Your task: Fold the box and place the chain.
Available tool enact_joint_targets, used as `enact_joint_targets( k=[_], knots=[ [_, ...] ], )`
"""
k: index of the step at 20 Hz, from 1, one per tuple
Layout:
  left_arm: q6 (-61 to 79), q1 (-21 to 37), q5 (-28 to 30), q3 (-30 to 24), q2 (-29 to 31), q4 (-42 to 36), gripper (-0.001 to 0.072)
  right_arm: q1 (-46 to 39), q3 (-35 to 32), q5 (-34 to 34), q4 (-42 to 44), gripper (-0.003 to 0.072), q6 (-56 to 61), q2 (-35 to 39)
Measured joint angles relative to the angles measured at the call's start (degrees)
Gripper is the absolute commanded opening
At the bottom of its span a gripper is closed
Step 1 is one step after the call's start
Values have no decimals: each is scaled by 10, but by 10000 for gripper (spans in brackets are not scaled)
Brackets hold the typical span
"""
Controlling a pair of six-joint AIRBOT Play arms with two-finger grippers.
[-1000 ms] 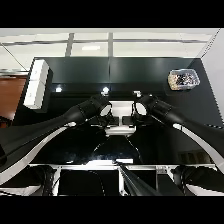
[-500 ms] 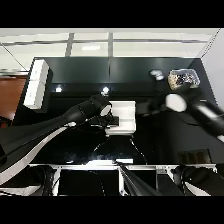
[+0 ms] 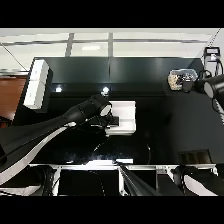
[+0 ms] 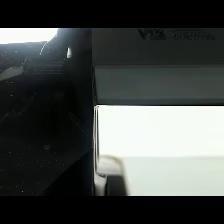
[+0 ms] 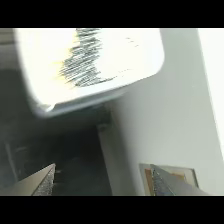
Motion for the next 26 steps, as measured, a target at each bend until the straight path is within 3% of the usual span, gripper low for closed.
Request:
enact_joint_targets(
  k=[3, 7, 8, 9, 12, 18, 19, 25, 26],
  knots=[
    [1, 0, 0, 0, 0, 0, 28, -57, 90, -14, 17, 720, -31, -105],
    [1, 0, 0, 0, 0, 0, 29, -101, 267, 31, 78, 708, -62, -257],
    [1, 0, 0, 0, 0, 0, 28, -109, 309, 52, 94, 597, -68, -291],
    [1, 0, 0, 0, 0, 0, 28, -117, 348, 75, 111, 539, -75, -323],
    [0, 0, -1, 0, 0, 0, 28, -137, 433, 126, 156, 540, -88, -399],
    [0, 0, -1, 0, 0, 0, 28, -150, 484, 123, 199, 538, -95, -464],
    [0, 0, -1, 0, 0, 0, 28, -151, 487, 119, 202, 450, -96, -469],
    [0, 0, -2, 0, 0, 0, 28, -152, 493, 96, 209, 431, -100, -489],
    [0, 0, -2, 0, 0, 0, 28, -152, 493, 96, 209, 367, -103, -491]
  ],
)
